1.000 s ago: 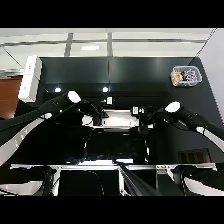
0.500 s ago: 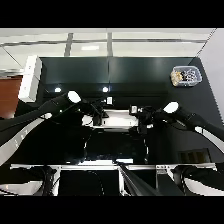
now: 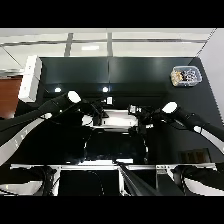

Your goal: Fold the box and place the chain.

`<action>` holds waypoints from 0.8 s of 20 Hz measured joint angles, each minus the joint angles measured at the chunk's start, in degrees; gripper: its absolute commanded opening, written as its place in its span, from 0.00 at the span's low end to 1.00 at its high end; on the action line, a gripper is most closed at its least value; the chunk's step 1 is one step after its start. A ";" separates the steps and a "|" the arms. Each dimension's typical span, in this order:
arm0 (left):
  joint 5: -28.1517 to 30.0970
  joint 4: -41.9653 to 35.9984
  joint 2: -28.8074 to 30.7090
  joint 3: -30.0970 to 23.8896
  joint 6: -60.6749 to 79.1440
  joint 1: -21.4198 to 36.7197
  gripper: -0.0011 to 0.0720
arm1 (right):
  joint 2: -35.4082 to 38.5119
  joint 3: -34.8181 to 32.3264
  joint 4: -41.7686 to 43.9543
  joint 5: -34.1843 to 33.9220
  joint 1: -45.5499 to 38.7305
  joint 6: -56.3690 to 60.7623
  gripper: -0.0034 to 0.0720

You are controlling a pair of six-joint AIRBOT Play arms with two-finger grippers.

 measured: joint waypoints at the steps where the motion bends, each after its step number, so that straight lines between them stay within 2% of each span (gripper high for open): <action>1: 0.00 0.00 0.00 0.00 0.00 0.00 0.05 | -0.02 0.07 -0.02 -0.07 0.00 0.07 0.88; 16: 0.02 -0.02 0.00 0.00 -0.02 0.02 0.05 | -1.33 1.55 -2.38 0.50 0.04 3.63 0.88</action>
